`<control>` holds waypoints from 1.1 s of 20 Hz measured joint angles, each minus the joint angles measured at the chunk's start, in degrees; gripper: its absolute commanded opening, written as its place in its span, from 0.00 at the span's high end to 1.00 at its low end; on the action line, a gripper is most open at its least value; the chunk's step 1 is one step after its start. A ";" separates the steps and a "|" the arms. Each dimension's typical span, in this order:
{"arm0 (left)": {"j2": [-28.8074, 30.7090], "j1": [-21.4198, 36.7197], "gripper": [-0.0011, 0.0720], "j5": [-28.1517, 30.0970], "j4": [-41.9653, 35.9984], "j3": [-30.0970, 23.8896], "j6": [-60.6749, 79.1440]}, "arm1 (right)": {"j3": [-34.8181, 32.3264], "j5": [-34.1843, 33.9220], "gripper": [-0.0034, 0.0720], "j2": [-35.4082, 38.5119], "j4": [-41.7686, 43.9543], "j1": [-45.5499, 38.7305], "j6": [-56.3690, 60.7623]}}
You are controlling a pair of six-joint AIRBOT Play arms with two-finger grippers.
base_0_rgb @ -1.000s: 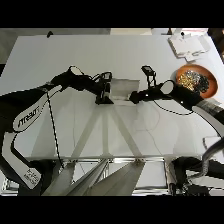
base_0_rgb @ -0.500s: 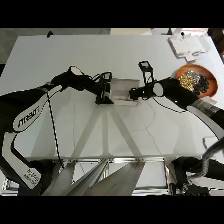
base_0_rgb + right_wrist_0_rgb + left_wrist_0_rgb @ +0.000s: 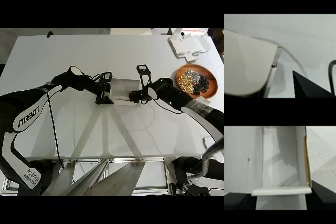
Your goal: Fold the box and place the chain.
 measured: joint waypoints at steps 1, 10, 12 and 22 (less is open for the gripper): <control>0.00 0.00 0.36 0.00 0.00 0.00 0.00 | 0.68 0.96 0.43 -0.26 -0.31 0.09 0.28; 0.00 0.00 0.36 0.00 0.00 0.00 0.02 | 6.21 5.77 0.52 -4.44 -1.79 3.52 6.25; 0.00 0.00 0.36 0.00 0.04 0.00 0.09 | 6.49 6.08 0.53 -5.53 -3.04 4.31 8.94; 0.00 0.00 0.36 -0.04 0.00 0.00 -0.04 | 7.28 6.32 0.68 -7.41 -7.72 5.42 19.78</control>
